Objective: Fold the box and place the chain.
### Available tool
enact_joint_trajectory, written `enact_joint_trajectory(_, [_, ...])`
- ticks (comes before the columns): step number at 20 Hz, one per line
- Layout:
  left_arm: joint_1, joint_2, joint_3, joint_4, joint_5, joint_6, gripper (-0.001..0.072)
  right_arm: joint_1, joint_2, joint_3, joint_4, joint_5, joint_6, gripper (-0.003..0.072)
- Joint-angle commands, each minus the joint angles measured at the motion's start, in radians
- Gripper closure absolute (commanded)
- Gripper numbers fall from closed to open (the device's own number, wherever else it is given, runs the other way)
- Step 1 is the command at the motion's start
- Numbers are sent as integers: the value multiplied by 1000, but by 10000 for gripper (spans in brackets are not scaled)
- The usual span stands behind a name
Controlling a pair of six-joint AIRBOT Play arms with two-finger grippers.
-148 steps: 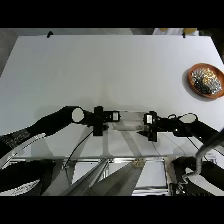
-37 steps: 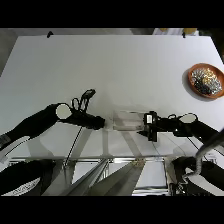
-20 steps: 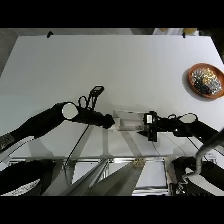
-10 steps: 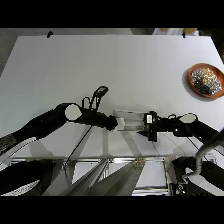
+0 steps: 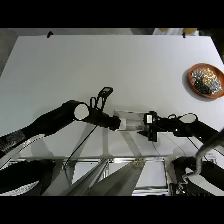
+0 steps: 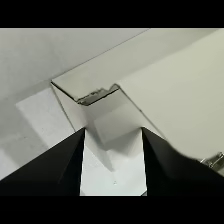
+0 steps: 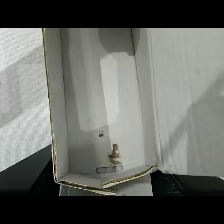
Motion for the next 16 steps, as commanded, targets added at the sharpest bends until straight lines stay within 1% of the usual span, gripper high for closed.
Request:
enact_joint_trajectory(1, [-18, -32, 49, 85, -42, -115, 314, 0, 0, 0, 0, 0, 0, 368])
enact_joint_trajectory(5, [-36, -85, 136, 177, -127, -209, 316, 0, 0, 0, 0, 0, 0, 368])
enact_joint_trajectory(11, [-68, -198, 282, 360, -335, -418, 329, 0, 0, 0, 0, 0, 0, 368])
enact_joint_trajectory(12, [-71, -209, 301, 385, -360, -458, 346, 0, 0, 0, 0, 0, 0, 368])
enact_joint_trajectory(13, [-75, -217, 318, 407, -369, -506, 368, 0, 0, 0, 1, 0, 0, 368])
enact_joint_trajectory(16, [-90, -240, 353, 420, -356, -619, 368, 0, 0, 0, 0, 0, 0, 368])
